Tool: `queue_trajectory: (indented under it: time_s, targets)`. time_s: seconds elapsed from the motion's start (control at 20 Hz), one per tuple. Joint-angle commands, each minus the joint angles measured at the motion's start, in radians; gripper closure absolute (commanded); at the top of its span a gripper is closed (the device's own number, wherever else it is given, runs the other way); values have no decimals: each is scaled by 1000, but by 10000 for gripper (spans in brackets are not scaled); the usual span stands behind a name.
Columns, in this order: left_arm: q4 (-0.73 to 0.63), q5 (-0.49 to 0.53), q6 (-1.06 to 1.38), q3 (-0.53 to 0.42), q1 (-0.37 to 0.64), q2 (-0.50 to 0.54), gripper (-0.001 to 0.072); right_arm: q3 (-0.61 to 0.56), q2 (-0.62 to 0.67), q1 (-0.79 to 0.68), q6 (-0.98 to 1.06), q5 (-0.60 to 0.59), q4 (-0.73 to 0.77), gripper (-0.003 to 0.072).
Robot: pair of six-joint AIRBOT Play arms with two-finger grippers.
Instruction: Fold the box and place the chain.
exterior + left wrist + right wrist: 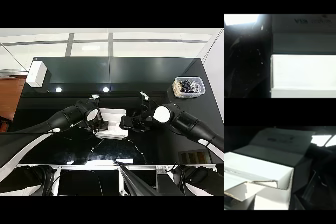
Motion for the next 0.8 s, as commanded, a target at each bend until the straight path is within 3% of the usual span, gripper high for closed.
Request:
queue_trajectory:
  time_s: [0.0, 0.25, 0.35, 0.75]
  targets:
    - [0, 1, 0, 1, 0, 0, 684, 1, -1, 19, 4, 6, -10, 219]
    - [-2, 0, 0, 1, 0, 0, 684, 2, -26, 66, 13, -20, -11, 220]
    - [-3, 0, 0, 1, 0, 0, 684, 4, -28, 67, 15, -27, -12, 285]
    - [-3, 0, 0, 1, 0, 0, 684, 34, -72, 92, 74, -43, -64, 286]
